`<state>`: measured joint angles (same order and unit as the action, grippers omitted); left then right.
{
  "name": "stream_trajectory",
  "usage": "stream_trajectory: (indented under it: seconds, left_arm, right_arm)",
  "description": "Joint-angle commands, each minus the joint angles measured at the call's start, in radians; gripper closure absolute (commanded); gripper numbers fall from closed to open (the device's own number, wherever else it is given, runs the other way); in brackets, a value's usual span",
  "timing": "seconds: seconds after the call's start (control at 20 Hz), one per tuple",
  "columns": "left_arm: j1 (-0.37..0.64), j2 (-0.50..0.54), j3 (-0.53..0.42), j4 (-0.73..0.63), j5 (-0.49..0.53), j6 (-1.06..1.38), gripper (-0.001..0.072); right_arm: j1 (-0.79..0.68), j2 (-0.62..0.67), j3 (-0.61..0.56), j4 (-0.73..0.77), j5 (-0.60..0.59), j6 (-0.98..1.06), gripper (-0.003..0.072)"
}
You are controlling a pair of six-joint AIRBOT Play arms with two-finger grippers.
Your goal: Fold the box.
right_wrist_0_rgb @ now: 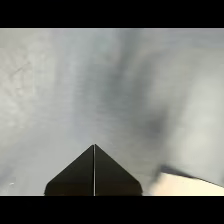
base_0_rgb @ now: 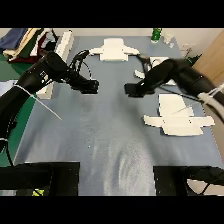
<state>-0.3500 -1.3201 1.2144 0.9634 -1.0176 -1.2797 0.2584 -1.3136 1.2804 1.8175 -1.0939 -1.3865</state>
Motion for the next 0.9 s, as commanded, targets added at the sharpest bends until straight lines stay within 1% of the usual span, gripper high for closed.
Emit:
stream_trajectory:
  seconds: [0.0,0.05,0.1,0.15,0.2,0.25,0.4,0.45,0.5,0.55,0.6,0.8,0.85]
  left_arm:
    - [0.000,0.000,0.001,-0.002,0.028,0.000,0.0695]
    - [0.000,0.000,0.001,-0.002,0.034,0.000,0.0695]
    - [0.000,0.000,0.001,-0.003,0.048,0.000,0.0695]
    - [0.000,0.000,0.001,-0.003,0.063,0.000,0.0696]
    - [0.000,0.000,0.001,-0.006,0.077,0.000,0.0695]
    - [0.000,0.000,0.001,-0.013,0.085,0.000,0.0696]
    - [0.000,0.000,0.001,-0.068,0.098,0.000,0.0695]
    - [0.000,-0.001,0.001,-0.080,0.102,0.000,0.0695]
    - [0.000,-0.001,0.001,-0.089,0.101,0.000,0.0695]
    - [0.000,-0.001,0.001,-0.089,0.101,0.000,0.0695]
    - [0.000,-0.001,0.001,-0.089,0.101,0.000,0.0695]
    - [0.000,-0.001,0.001,-0.089,0.100,0.000,0.0694]
    - [0.000,-0.001,0.001,-0.089,0.100,0.000,0.0694]
  right_arm:
    - [-0.124,0.095,0.151,-0.457,-0.333,0.102,0.0682]
    - [-0.180,0.125,0.155,-0.617,-0.410,0.105,0.0648]
    - [-0.245,0.137,0.151,-0.712,-0.474,0.104,0.0556]
    - [-0.324,0.136,0.145,-0.741,-0.517,0.103,0.0477]
    - [-0.421,0.135,0.123,-0.713,-0.519,0.094,0.0446]
    - [-0.511,0.127,0.100,-0.663,-0.500,0.082,0.0446]
    - [-0.753,0.056,0.042,-0.475,-0.383,-0.003,0.0446]
    - [-0.813,0.026,0.039,-0.408,-0.355,-0.045,0.0419]
    - [-0.872,-0.008,0.039,-0.333,-0.328,-0.097,0.0263]
    - [-0.924,-0.041,0.040,-0.270,-0.315,-0.146,0.0199]
    - [-0.971,-0.080,0.040,-0.221,-0.309,-0.177,0.0200]
    - [-1.105,-0.242,0.040,-0.125,-0.323,-0.286,0.0200]
    - [-1.133,-0.270,0.040,-0.069,-0.322,-0.323,0.0200]
